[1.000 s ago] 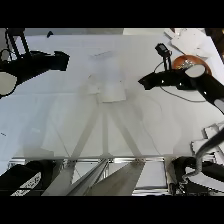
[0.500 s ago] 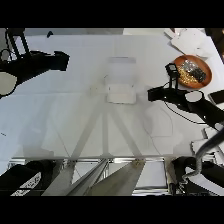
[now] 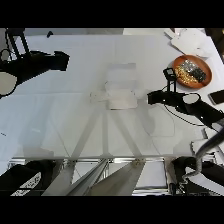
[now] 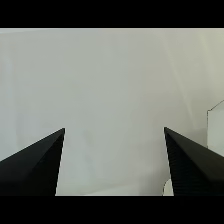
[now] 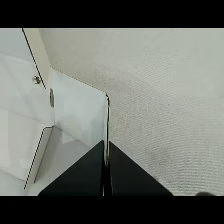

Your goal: Fold the box and place the chain.

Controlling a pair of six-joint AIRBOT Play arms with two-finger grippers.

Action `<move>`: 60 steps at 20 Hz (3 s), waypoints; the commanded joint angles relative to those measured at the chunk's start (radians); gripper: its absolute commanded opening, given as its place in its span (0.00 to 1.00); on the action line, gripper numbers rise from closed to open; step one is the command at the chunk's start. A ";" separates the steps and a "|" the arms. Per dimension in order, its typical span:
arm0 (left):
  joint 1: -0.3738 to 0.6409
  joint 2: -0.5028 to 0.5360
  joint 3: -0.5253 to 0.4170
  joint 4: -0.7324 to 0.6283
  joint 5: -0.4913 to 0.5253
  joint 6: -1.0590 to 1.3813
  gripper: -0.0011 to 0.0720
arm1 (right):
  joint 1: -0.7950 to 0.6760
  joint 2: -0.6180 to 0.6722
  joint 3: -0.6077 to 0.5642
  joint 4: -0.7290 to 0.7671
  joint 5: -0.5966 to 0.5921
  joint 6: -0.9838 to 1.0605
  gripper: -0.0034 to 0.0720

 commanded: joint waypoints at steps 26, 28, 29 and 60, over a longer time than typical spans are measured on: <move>0.003 -0.057 0.007 -0.105 -0.002 0.220 0.88 | 0.000 -0.001 0.000 0.001 0.002 -0.001 0.06; 0.011 -0.148 0.070 -0.261 -0.124 0.449 0.87 | 0.000 -0.001 0.000 0.001 0.002 -0.001 0.06; 0.029 -0.214 0.131 -0.373 -0.224 0.561 0.87 | 0.000 -0.001 0.000 0.001 0.002 -0.001 0.06; -0.035 -0.888 0.523 -0.882 -0.536 1.332 0.78 | 0.000 -0.001 0.000 0.001 0.002 -0.001 0.06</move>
